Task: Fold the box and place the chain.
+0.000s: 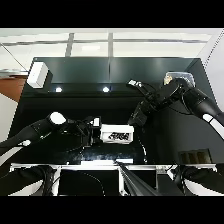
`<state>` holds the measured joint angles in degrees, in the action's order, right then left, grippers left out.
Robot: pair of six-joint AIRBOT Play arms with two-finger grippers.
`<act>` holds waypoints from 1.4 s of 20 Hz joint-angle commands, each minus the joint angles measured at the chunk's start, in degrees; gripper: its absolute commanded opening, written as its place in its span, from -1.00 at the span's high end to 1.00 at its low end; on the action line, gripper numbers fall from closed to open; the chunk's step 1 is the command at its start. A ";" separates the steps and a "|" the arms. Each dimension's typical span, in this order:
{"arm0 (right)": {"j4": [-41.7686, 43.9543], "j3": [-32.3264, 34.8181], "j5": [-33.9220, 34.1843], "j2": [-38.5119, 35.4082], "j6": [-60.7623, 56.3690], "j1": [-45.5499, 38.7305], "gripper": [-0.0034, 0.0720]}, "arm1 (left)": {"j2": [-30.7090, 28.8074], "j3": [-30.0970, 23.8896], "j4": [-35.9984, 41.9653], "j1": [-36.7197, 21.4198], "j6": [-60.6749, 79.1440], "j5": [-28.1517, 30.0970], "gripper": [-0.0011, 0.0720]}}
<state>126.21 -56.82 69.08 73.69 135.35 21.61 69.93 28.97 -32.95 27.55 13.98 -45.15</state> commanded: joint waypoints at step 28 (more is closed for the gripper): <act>-2.49 3.04 1.64 -4.04 0.74 7.04 -0.35 | 0.04 -0.04 -0.17 0.04 -0.24 0.39 -0.11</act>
<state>121.89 -54.02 69.30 70.50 135.48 29.52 69.93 28.97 -33.10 27.55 13.80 -44.93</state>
